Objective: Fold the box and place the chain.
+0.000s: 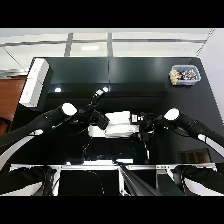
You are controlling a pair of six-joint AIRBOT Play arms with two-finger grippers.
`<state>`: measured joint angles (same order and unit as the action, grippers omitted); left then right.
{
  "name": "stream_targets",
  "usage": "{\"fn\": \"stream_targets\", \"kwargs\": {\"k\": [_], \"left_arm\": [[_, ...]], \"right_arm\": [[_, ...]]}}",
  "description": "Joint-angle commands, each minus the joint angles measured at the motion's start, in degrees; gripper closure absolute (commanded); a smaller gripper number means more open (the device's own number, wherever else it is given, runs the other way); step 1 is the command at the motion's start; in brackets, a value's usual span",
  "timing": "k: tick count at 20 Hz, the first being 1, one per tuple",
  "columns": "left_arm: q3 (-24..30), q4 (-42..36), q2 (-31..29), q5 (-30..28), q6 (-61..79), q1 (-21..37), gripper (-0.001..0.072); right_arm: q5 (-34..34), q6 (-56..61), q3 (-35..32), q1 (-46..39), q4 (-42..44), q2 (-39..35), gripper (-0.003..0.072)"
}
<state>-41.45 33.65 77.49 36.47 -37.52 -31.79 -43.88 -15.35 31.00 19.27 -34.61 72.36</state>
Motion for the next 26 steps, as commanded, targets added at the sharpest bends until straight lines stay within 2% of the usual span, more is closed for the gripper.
{"fn": "stream_targets", "kwargs": {"k": [1, 6, 9, 10, 11, 12, 13, 14, 17, 21, 26], "left_arm": [[-1.9, 6.21, -2.08, 3.21, -3.69, 1.75, 0.0681], [-1.49, 25.9, -14.56, 5.77, -18.58, 10.05, 0.0681], [2.38, 23.69, -19.67, 7.23, -15.19, 14.49, 0.0676], [3.72, 23.87, -20.06, 10.56, -9.27, 14.19, 0.0671], [4.63, 24.2, -20.02, 15.15, -0.9, 13.18, 0.0542], [5.46, 24.2, -19.98, 17.42, 6.58, 11.74, 0.0363], [6.12, 24.2, -19.98, 17.49, 12.5, 10.12, 0.0113], [6.51, 24.44, -19.98, 16.92, 18.21, 8.28, -0.0011], [6.29, 21.92, -19.02, 14.01, 28.06, 4.94, -0.0011], [6.25, 18.69, -15.15, 12.96, 28.61, 3.74, -0.0011], [6.25, 16.26, -13.25, 6.47, 28.59, 0.44, 0.0013]], "right_arm": [[0.24, 0.13, 0.0, 0.02, 0.13, 0.0, 0.0272], [0.22, 0.13, 0.0, 0.02, 0.15, 0.0, 0.0272], [0.22, 0.13, 0.0, 0.02, 0.13, 0.0, 0.0272], [0.22, 0.13, 0.0, 0.02, 0.13, 0.0, 0.0272], [0.22, 0.13, 0.0, 0.02, 0.13, 0.0, 0.0272], [0.22, 0.13, 0.0, 0.02, 0.13, 0.0, 0.0272], [0.22, 0.13, 0.0, 0.02, 0.13, 0.0, 0.0272], [0.22, 0.13, 0.0, 0.02, 0.13, 0.0, 0.0272], [0.24, 0.13, 0.0, 0.02, 0.15, 0.0, 0.0272], [0.24, 0.13, 0.0, 0.02, 0.2, 0.0, 0.0272], [0.28, 0.15, 0.0, 0.02, 0.17, 0.0, 0.0272]]}}
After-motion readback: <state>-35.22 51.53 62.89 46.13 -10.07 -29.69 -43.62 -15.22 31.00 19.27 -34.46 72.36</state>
